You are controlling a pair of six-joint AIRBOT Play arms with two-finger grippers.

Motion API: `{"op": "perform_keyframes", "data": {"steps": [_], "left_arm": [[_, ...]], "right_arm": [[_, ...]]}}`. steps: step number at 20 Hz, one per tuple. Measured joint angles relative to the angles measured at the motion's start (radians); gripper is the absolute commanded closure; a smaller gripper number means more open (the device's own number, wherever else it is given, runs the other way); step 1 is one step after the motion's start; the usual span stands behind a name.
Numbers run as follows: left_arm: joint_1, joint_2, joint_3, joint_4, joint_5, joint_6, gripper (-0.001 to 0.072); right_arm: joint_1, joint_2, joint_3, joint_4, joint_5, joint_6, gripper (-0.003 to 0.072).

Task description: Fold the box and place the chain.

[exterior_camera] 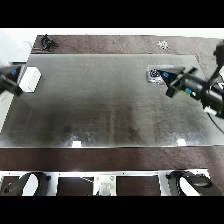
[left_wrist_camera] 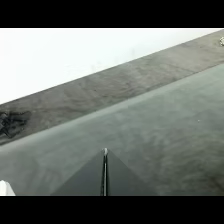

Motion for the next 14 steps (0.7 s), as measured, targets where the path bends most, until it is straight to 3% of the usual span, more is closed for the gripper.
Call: {"op": "perform_keyframes", "data": {"steps": [3,6,9,14], "left_arm": [[0.000,0.143,-0.213,-0.060,0.011,0.032,0.0698],[-0.020,0.258,-0.361,-0.120,0.005,0.046,0.0697],[-0.057,0.320,-0.432,-0.124,0.004,0.050,0.0691],[-0.078,0.352,-0.467,-0.111,0.001,0.050,0.0691]], "right_arm": [[0.000,0.150,-0.166,-0.010,-0.116,0.000,0.0684],[0.000,0.255,-0.314,-0.016,-0.174,-0.001,0.0682],[0.000,0.316,-0.425,-0.018,-0.199,-0.002,0.0682],[0.000,0.347,-0.495,-0.019,-0.211,-0.002,0.0682]]}}
